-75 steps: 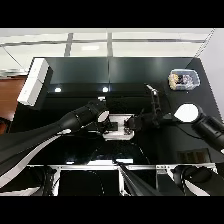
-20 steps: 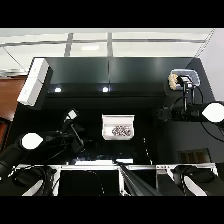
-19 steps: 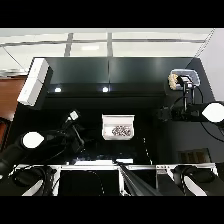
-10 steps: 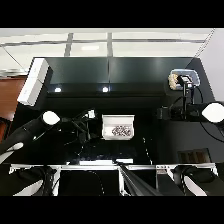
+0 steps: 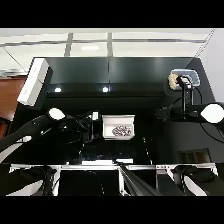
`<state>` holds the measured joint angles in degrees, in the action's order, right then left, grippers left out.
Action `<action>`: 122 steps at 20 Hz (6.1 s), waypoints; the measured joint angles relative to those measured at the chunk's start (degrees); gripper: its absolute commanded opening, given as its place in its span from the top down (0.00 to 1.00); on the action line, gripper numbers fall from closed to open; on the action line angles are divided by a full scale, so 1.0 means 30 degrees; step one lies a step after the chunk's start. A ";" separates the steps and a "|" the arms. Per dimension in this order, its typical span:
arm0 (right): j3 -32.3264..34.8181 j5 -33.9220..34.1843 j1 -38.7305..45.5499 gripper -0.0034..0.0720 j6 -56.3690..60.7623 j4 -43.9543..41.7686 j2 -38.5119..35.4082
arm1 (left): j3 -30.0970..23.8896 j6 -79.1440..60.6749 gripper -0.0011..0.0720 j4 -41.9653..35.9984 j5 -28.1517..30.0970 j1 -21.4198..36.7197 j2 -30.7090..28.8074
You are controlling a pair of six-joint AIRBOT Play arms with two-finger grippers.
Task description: Fold the box and place the chain.
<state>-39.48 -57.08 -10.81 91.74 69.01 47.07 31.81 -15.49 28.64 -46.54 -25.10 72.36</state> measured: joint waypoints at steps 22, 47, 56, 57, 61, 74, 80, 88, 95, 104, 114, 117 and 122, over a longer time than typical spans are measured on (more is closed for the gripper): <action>0.0000 0.0947 0.0000 0.51 -0.0007 0.0007 0.0000 | 0.0284 0.0277 0.18 -0.0408 0.0656 -0.1042 0.0590; -0.1661 0.2033 -0.3745 0.00 -1.7267 -0.8051 0.5442 | 0.0474 0.0299 0.52 -0.0364 0.0845 -0.1093 0.0743; -0.1698 -0.0146 -0.5384 0.00 -2.3059 -0.7031 0.5537 | 0.0474 0.0299 0.52 -0.0364 0.0852 -0.1093 0.0743; -0.1698 -0.0226 -0.5544 0.00 -2.3314 -0.6929 0.5537 | 0.0474 0.0299 0.52 -0.0364 0.0852 -0.1093 0.0750; -0.1698 -0.0066 -0.5923 0.00 -2.3890 -0.6397 0.5537 | 0.0474 0.0299 0.52 -0.0364 0.0852 -0.1093 0.0743; -0.1698 0.0532 -0.6098 0.39 -2.4145 -0.5996 0.5544 | 0.0474 0.0313 0.52 -0.0372 0.0874 -0.1093 0.0750; -0.1384 0.0641 -0.6098 0.39 -2.4145 -0.5982 0.5559 | 0.0474 0.0306 0.52 -0.0372 0.0867 -0.1093 0.0750; -0.1158 0.1013 -0.6098 0.39 -2.4145 -0.6033 0.5559 | 0.0474 0.0306 0.52 -0.0372 0.0860 -0.1093 0.0743; -0.1166 0.1231 -0.6098 0.63 -2.4145 -0.6062 0.5559 | 0.0474 0.0291 0.52 -0.0364 0.0867 -0.1093 0.0743; -0.1166 0.0874 -0.6098 0.58 -2.4064 -0.6069 0.5559 | 0.0474 0.0291 0.52 -0.0357 0.0831 -0.1093 0.0750; -0.1158 0.0189 -0.6098 0.45 -2.4006 -0.6011 0.5559 | 0.0474 0.0291 0.52 -0.0357 0.0809 -0.1100 0.0750; -0.1158 0.0189 -0.6098 0.45 -2.4006 -0.6011 0.5559 | 0.0474 0.0291 0.52 -0.0357 0.0809 -0.1100 0.0750; -0.0896 0.0342 -0.6098 0.44 -2.3992 -0.6076 0.5559 | 0.0474 0.0291 0.52 -0.0357 0.0823 -0.1100 0.0750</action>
<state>-42.17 -56.05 -29.10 19.77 50.78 63.75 33.23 -14.61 27.57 -44.07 -28.40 74.61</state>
